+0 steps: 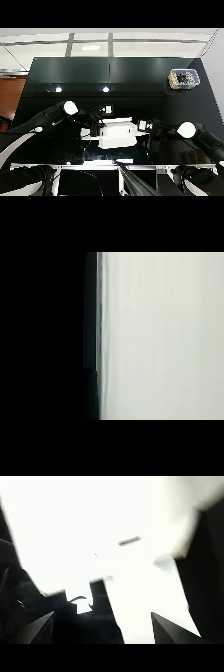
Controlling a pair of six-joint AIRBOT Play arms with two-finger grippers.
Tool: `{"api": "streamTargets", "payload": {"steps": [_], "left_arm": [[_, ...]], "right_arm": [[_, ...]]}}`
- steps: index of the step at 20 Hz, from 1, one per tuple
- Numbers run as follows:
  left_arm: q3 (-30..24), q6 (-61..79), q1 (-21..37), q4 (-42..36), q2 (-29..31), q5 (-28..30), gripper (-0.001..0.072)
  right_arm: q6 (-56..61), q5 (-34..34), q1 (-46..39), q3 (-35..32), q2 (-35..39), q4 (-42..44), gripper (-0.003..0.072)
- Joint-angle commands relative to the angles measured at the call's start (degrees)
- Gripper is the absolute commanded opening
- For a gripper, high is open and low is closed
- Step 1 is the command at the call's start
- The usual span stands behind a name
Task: Fold the box and place the chain.
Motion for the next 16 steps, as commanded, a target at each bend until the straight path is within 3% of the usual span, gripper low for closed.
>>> {"api": "streamTargets", "payload": {"steps": [1, 5, 16], "left_arm": [[-0.04, 0.02, -0.02, 0.15, -0.04, -0.09, 0.0031], [-0.04, 0.02, -0.02, 0.15, -0.04, -0.17, 0.0031], [-0.04, 0.02, -0.02, 0.15, -0.04, -0.52, 0.0031]], "right_arm": [[-1.73, -6.97, 5.44, -0.52, -1.33, 0.42, 0.0696], [-4.44, -9.75, 9.38, -0.52, -4.68, 7.10, 0.0696], [-5.44, -7.98, 10.73, 5.35, -4.59, 3.93, 0.0696]]}}
